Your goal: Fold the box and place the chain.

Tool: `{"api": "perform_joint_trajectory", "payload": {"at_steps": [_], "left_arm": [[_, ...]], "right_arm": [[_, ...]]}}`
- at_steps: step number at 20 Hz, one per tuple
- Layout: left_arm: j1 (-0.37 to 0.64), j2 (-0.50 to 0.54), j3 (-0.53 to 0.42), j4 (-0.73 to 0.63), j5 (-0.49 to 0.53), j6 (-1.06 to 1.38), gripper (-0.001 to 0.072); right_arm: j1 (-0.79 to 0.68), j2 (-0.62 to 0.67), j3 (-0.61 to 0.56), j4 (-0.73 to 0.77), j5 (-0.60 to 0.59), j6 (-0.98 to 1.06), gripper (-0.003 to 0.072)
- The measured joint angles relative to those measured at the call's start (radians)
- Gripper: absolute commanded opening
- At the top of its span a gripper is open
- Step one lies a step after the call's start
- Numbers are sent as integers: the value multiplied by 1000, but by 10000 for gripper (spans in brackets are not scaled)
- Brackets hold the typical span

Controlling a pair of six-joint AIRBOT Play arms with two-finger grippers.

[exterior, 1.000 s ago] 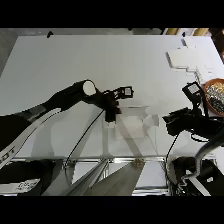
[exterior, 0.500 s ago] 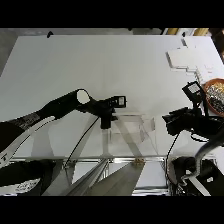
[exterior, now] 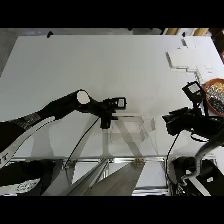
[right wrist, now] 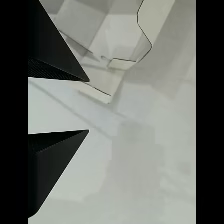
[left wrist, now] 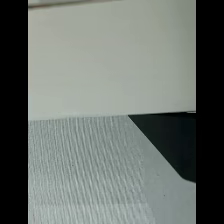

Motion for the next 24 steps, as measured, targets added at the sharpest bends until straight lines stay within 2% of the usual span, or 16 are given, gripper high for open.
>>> {"api": "perform_joint_trajectory", "payload": {"at_steps": [6,7,8,9,10,15,19,20,21,22,23,24], "left_arm": [[0,0,0,1,-3,10,12],[0,0,0,1,-4,10,12],[0,0,0,1,-5,10,12],[0,0,0,2,-6,11,12],[0,0,0,2,-7,11,12],[0,0,0,2,-9,12,12],[0,0,0,2,-10,12,12],[0,0,0,2,-10,12,12],[0,0,0,2,-10,12,12],[0,0,0,2,-11,12,12],[0,0,0,2,-11,12,12],[0,0,0,2,-11,12,12]], "right_arm": [[0,0,0,2,8,-15,341],[0,0,0,4,12,-31,323],[0,0,0,11,16,-58,206],[0,0,0,29,25,-111,45],[0,0,-2,58,36,-177,19],[0,0,-59,316,89,-627,18],[5,-3,-127,417,94,-900,19],[13,-7,-142,428,91,-953,36],[23,-14,-158,435,83,-1008,149],[37,-21,-175,438,69,-1061,337],[56,-26,-193,433,52,-1107,448],[81,-31,-211,422,28,-1147,466]]}}
